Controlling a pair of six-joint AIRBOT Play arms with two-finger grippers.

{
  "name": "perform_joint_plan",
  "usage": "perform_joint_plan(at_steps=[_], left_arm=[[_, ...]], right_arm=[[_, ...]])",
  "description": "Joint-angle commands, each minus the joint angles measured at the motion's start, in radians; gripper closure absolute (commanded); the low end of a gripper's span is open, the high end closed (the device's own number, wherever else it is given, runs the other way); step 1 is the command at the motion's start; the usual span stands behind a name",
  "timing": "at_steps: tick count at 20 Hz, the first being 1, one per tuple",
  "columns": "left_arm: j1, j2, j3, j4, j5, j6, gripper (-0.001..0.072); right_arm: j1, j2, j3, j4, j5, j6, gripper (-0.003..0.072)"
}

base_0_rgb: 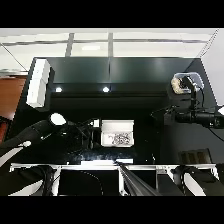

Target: Fold the box and place the chain.

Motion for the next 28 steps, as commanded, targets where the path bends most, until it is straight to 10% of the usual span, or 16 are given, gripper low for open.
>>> perform_joint_plan(at_steps=[1,5,8,11,13,20,28], left_arm=[[-0.016,-0.002,0.002,0.02,0.012,-0.01,-0.0003],[-0.016,-0.002,0.003,0.01,0.022,-0.018,-0.0003],[-0.021,-0.002,0.003,0.005,0.025,-0.018,-0.0002],[-0.034,-0.002,0.003,0.001,0.032,-0.02,0.0025],[-0.041,-0.002,0.003,0.005,0.035,-0.021,0.0223],[-0.041,-0.002,0.003,0.004,0.062,-0.048,0.0312],[-0.041,-0.002,0.003,0.005,0.061,-0.047,0.0311]], right_arm=[[0.001,0.0,0.001,0.0,0.0,0.0,0.0412],[0.001,0.0,0.0,-0.006,-0.006,0.0,0.0485],[0.001,0.0,0.0,-0.006,-0.027,0.0,0.0305],[0.001,0.0,0.0,-0.007,-0.067,0.0,0.0303],[0.013,0.0,0.0,-0.013,-0.103,0.001,-0.001],[0.23,-0.165,0.052,-0.024,-0.338,0.053,-0.0007],[0.394,-0.343,0.116,-0.031,-0.066,-0.255,-0.0007]])
